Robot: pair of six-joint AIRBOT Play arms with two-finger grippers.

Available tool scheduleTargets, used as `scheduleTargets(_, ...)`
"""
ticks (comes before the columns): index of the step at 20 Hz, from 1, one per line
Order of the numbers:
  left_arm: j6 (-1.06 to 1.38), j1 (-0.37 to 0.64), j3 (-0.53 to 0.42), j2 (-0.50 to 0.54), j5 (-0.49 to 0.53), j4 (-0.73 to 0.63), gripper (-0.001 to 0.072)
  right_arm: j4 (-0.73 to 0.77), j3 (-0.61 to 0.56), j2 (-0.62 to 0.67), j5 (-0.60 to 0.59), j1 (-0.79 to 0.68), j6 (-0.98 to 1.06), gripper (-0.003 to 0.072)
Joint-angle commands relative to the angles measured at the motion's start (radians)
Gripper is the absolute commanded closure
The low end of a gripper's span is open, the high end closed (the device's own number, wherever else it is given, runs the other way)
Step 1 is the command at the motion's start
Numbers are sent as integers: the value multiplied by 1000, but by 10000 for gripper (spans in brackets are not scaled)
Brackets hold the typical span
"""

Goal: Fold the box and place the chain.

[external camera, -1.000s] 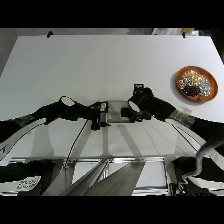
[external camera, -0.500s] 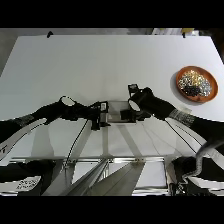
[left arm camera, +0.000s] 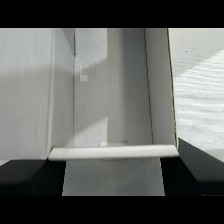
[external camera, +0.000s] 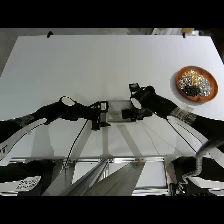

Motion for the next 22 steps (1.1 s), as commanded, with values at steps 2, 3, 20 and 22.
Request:
scheduleTargets(2, 3, 0, 0, 1, 0, 4, 700, 16, 0, 4, 8, -1, -9, 560)
scheduleTargets(3, 3, 0, 0, 1, -1, 4, 700, 14, 0, 12, 17, -1, -19, 464)
scheduleTargets(20, 3, 0, 0, 1, -1, 4, 700, 16, 166, 368, 156, -581, -632, 516)
scheduleTargets(22, 3, 0, 0, 1, -1, 4, 700, 3, 185, 356, 95, -723, -741, 516)
